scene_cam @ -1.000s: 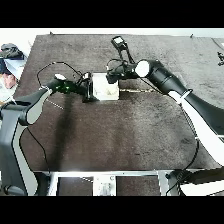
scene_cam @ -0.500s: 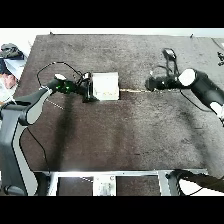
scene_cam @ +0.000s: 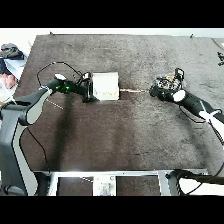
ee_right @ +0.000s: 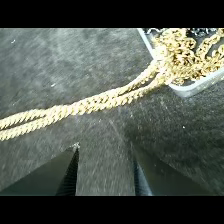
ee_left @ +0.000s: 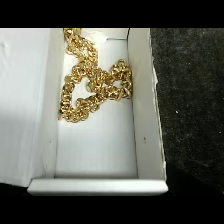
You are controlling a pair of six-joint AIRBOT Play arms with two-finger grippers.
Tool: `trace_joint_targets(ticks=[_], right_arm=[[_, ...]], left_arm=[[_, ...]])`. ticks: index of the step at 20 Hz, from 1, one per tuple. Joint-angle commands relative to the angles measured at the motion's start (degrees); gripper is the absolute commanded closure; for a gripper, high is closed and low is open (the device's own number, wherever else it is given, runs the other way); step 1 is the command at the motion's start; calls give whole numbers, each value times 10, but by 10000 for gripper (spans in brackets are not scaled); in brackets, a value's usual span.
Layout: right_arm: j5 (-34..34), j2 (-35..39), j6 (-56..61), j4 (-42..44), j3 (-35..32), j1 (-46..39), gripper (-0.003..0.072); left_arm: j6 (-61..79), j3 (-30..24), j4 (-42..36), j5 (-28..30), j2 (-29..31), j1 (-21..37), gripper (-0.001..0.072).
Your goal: Fold the box and place the chain.
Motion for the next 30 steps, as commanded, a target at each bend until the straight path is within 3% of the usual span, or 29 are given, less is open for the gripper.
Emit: trace_joint_targets(ticks=[1, 8, 10, 13, 22, 30], right_arm=[[-71, -44, 5, 50, 2, 5, 295], [-78, -121, 5, 111, 74, 7, 301], [-89, -129, 5, 113, 82, 11, 486], [-97, -123, 7, 116, 81, 13, 701], [-40, 42, 0, 68, 76, 92, 701], [-80, 140, 0, 38, 85, 180, 700]], left_arm=[[0, 0, 0, 0, 0, 0, 345], [0, 0, 0, 0, 0, 0, 345], [0, 0, 0, 0, 0, 0, 345], [0, 0, 0, 0, 0, 0, 345], [0, 0, 0, 0, 0, 0, 345], [0, 0, 0, 0, 0, 0, 345]])
